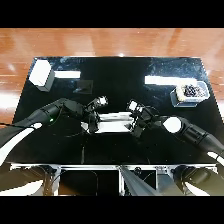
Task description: Fold the box and place the chain.
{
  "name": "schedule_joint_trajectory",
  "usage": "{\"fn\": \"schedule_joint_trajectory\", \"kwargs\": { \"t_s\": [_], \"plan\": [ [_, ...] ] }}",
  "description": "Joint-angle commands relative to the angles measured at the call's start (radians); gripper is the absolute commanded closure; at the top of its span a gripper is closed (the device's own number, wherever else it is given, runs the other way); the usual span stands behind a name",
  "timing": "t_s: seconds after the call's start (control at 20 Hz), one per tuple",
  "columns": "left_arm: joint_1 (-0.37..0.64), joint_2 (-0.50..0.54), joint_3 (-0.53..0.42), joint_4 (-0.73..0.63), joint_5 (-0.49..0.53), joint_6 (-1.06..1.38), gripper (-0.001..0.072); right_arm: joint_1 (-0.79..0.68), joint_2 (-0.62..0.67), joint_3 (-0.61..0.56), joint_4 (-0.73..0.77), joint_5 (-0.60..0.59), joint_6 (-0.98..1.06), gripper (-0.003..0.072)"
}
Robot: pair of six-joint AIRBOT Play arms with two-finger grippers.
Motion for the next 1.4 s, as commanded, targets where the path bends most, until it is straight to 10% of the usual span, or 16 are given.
{"fn": "schedule_joint_trajectory", "kwargs": {
  "t_s": [0.0, 1.35],
  "plan": [
    [0.000, 0.001, 0.001, 0.001, 0.000, 0.000, 0.0691, -0.067, -0.025, 0.000, 0.159, 0.080, -0.199, -0.0012],
    [0.000, 0.001, 0.001, 0.001, 0.000, 0.000, 0.0690, -0.085, -0.198, 0.003, 0.304, 0.243, -0.589, -0.0010]
  ]
}}
